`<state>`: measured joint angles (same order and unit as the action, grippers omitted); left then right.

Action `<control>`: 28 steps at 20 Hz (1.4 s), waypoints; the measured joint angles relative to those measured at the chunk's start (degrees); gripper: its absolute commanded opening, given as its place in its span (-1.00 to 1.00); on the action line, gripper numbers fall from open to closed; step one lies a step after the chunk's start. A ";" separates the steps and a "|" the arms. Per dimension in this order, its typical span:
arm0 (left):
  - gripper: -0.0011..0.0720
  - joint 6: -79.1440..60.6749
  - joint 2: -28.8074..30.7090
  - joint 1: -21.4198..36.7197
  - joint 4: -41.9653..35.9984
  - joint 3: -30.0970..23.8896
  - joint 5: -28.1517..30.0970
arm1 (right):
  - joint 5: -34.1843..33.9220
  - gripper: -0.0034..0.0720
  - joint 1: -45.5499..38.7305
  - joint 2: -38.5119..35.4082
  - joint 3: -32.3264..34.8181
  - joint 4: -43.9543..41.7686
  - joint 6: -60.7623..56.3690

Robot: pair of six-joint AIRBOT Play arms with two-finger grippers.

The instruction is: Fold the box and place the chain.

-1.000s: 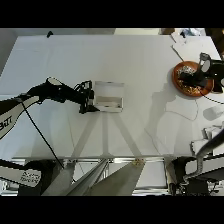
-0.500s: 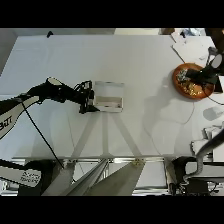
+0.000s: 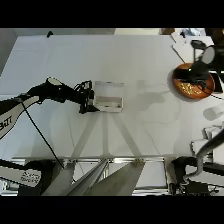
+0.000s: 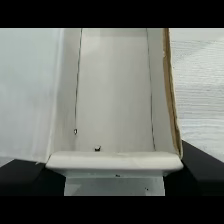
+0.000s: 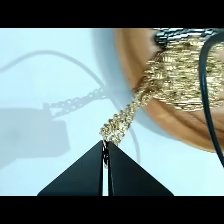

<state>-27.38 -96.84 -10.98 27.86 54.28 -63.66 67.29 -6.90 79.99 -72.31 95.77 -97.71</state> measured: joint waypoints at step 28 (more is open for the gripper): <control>0.07 -0.02 0.00 0.00 0.02 0.00 0.00 | -14.84 -0.89 40.94 -0.79 0.00 -11.28 -5.75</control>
<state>-27.40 -96.84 -10.98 27.88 54.28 -63.66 52.45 34.04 79.20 -72.31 84.49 -103.46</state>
